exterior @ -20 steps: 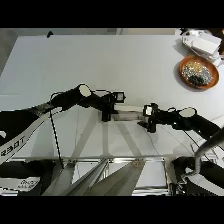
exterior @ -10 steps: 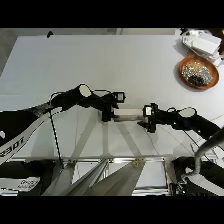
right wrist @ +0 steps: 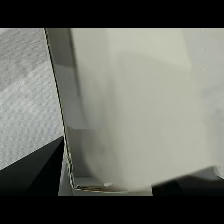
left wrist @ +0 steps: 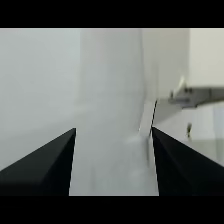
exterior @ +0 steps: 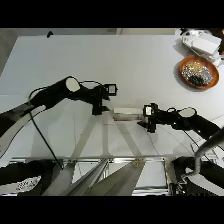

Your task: Fold the box and place the chain.

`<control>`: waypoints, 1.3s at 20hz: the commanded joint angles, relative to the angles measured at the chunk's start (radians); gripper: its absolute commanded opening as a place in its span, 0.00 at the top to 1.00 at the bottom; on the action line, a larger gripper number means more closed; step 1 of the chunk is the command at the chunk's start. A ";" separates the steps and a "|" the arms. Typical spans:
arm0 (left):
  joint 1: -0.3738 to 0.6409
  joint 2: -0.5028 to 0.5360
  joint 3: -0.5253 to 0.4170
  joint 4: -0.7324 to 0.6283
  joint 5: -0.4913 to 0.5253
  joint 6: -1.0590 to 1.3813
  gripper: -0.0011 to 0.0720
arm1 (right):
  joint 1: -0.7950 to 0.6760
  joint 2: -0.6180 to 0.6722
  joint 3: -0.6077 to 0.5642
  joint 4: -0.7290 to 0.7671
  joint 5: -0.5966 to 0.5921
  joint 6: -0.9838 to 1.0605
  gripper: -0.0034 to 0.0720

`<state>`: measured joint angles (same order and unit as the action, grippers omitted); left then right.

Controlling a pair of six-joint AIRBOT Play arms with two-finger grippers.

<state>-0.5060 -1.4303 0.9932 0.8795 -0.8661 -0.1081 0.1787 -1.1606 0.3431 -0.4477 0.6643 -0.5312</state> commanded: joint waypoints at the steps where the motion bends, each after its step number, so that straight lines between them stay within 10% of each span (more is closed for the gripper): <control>1: 0.030 0.140 0.001 0.125 -0.089 -0.112 0.30 | 0.000 0.001 0.000 0.000 0.001 -0.001 0.43; 4: 0.012 0.209 0.001 0.116 -0.274 -0.117 0.96 | 0.000 0.001 0.000 0.000 0.001 -0.001 0.43; 9: -0.133 0.163 -0.005 -0.013 -0.467 -0.123 0.98 | 0.000 0.001 0.000 0.000 0.001 -0.001 0.43; 19: -0.303 -0.029 -0.005 -0.304 0.480 -0.273 0.98 | 0.000 0.001 0.000 0.000 0.001 -0.001 0.43; 26: -0.254 -0.137 -0.005 -0.304 0.534 -0.332 0.98 | 0.000 0.001 0.000 0.000 0.001 -0.001 0.43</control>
<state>-0.7742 -1.5238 0.9886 0.5808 -0.3782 -0.3973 0.1783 -1.1606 0.3431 -0.4473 0.6655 -0.5320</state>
